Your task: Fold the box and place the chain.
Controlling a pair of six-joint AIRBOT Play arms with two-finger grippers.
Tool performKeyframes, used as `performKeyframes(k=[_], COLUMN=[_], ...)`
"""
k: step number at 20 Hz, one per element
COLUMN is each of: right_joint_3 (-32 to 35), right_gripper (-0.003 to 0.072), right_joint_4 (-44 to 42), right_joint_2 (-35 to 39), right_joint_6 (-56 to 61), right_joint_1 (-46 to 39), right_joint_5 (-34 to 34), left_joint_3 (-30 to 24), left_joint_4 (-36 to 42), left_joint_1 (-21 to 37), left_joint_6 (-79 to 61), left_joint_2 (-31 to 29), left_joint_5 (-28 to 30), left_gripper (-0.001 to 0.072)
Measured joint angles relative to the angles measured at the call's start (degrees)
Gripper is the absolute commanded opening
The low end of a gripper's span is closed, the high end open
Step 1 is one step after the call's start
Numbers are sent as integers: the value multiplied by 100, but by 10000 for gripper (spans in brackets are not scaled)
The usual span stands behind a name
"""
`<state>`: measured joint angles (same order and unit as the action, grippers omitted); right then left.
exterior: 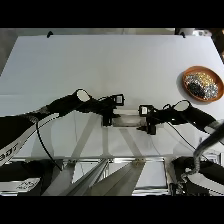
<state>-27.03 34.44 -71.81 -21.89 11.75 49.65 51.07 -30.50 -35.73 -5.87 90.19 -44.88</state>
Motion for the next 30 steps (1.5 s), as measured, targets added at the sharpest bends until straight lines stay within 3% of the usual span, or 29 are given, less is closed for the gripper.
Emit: performKeyframes(k=[9, 11, 14, 26, 30], right_joint_3=[39, 52, 59, 109, 111], right_gripper=[545, 618, 623, 521, 615], right_joint_4=[76, 157, 317, 444, 470], right_joint_2=[0, 0, 0, 0, 15], right_joint_6=[468, 522, 535, 487, 376], right_joint_1=[-192, -232, -258, -269, -201], right_joint_5=[44, 52, 50, -22, -179], left_joint_3=[0, 0, 0, 0, 0], left_joint_4=[9, 11, 13, 7, 7], left_joint_1=[-4, -4, -4, -4, -4], left_joint_6=[7, 9, 17, 11, 11], left_joint_2=[2, 2, 2, 2, 2], left_joint_5=[15, 17, 17, 7, 7], left_gripper=[10, 10, 10, 10, 10])
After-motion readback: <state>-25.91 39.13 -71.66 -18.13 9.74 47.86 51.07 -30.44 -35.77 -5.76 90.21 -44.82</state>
